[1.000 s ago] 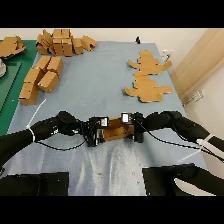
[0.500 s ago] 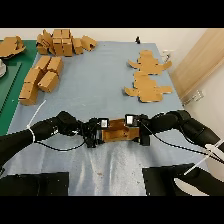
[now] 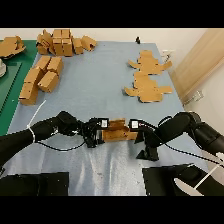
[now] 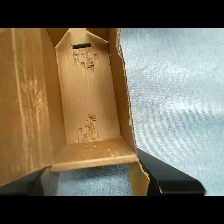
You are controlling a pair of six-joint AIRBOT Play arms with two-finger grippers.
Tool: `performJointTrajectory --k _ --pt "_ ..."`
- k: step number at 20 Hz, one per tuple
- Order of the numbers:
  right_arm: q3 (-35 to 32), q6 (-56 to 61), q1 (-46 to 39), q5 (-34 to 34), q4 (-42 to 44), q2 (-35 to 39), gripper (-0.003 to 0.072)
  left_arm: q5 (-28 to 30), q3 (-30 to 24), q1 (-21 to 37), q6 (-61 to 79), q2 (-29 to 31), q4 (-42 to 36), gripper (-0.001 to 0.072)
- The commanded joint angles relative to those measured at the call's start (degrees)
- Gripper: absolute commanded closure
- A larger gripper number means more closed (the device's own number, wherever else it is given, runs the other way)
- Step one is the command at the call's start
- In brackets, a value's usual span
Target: Fold the box.
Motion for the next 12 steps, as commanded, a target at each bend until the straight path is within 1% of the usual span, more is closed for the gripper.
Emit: performJointTrajectory --k 1,5,6,8,10,12 --pt "0.0 2.9 0.0 -8.7 7.8 0.7 -0.0034 0.0 0.1 0.1 0.0 0.0 0.0 0.0177" --pt "0.0 22.6 0.0 -9.5 7.9 0.7 -0.0034 -0.2 0.0 0.1 0.0 0.0 0.0 0.0177" --pt "0.0 25.4 0.0 -9.5 8.0 0.7 -0.0034 -0.2 0.1 0.1 0.0 0.0 0.0 0.0177" --pt "0.0 27.6 0.0 -8.9 9.0 0.7 -0.0034 -0.1 0.1 0.1 0.0 0.0 0.0 0.0177" --pt "0.0 29.0 0.0 -8.1 9.1 0.7 -0.0034 -0.2 0.1 0.2 -2.9 0.6 0.7 0.0177" --pt "0.0 29.9 0.0 -7.9 9.1 0.7 -0.0034 -0.2 0.1 0.2 -8.8 2.8 5.8 0.0178"
